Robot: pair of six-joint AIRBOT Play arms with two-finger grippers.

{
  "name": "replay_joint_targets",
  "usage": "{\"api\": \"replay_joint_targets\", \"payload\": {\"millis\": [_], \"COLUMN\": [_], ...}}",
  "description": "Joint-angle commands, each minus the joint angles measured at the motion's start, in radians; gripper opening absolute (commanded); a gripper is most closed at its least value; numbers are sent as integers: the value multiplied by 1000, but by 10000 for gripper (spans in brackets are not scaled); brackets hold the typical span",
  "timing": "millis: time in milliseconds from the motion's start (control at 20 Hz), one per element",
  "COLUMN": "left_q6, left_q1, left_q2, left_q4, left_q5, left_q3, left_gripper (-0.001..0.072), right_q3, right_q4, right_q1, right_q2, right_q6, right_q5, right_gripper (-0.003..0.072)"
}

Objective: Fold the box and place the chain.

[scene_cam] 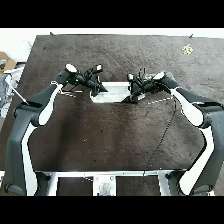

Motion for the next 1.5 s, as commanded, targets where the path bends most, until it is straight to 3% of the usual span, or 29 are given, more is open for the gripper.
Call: {"api": "replay_joint_targets", "payload": {"millis": [0, 1450], "left_q6": [0, -4], "left_q1": [0, 0], "left_q2": [0, 0], "left_q4": [0, -6], "left_q5": [0, -27], "left_q3": [1, 1], "left_gripper": [12, 13], "right_q3": [0, 0], "right_q4": [-11, -11], "right_q1": [-1, -1], "right_q2": [-1, -1], "right_q6": [1, 0], "right_q5": [-2, -3], "right_gripper": [439, 439]}}
